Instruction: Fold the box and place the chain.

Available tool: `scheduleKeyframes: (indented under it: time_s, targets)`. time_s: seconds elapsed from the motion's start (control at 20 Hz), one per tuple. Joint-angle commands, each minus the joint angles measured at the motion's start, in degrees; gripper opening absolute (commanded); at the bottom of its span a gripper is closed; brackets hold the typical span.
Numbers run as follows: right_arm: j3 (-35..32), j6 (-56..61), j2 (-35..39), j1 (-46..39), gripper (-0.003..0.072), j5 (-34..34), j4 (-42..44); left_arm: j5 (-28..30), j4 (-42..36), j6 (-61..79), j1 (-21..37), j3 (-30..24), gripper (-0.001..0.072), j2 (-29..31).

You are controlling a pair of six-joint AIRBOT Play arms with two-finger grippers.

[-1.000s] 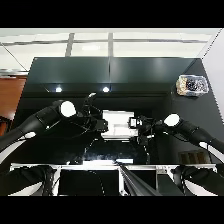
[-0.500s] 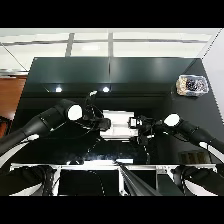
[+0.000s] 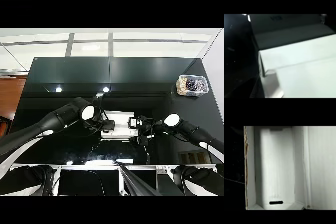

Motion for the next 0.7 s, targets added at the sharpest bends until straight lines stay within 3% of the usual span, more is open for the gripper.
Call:
scheduleKeyframes:
  time_s: [0.0,0.2,0.65]
  targets:
    - [0.00,0.02,0.02,0.02,0.0098,0.02,0.00,-4.83,4.42,-3.82,-1.29,2.93,0.0397,-2.78]
    - [0.00,0.02,0.02,0.02,0.0098,0.00,0.00,-8.79,11.32,-11.54,-2.84,3.23,0.0397,-3.21]
    - [0.00,0.02,0.02,0.02,0.0098,0.00,0.00,-4.31,9.35,-16.35,-4.04,3.50,0.0398,-5.99]
